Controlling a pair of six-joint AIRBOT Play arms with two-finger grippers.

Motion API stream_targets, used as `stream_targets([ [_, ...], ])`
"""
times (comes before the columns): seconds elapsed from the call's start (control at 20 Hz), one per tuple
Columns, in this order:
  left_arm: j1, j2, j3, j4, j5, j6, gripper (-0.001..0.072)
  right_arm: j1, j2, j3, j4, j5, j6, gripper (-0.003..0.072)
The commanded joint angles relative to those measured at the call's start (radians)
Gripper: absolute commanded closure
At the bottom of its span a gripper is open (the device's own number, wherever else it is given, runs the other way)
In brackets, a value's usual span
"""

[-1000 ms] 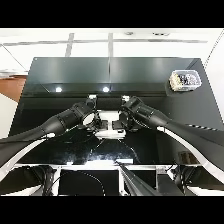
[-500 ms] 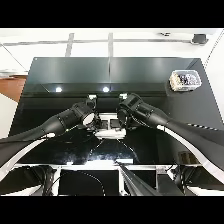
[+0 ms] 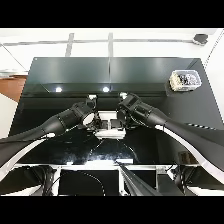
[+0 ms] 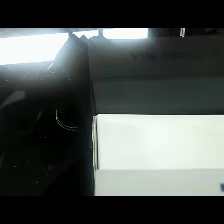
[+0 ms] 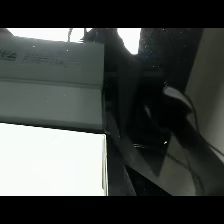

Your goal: Fold the box and place the chain.

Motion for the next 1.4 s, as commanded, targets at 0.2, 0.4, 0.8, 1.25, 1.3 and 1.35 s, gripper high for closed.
stream_targets([
  [0.2,0.000,0.000,0.000,0.000,-0.005,0.000,0.0677,0.039,-0.003,-0.021,-0.059,0.043,0.030,0.0379],
  [0.4,0.000,0.000,0.000,0.000,-0.005,0.000,0.0678,0.040,-0.003,-0.023,-0.076,0.047,0.056,0.0379],
  [0.8,0.000,0.000,0.000,0.000,-0.003,0.000,0.0677,0.043,0.054,-0.030,-0.078,0.068,0.063,0.0379],
  [1.25,0.000,0.000,0.000,0.001,-0.003,0.000,0.0678,0.053,0.054,-0.093,-0.077,0.131,0.144,0.0380],
  [1.3,0.000,0.000,0.000,0.002,-0.003,0.000,0.0677,0.053,0.054,-0.093,-0.077,0.137,0.144,0.0380],
  [1.35,0.000,0.000,0.000,0.001,-0.003,0.000,0.0677,0.053,0.053,-0.093,-0.077,0.137,0.144,0.0380],
])
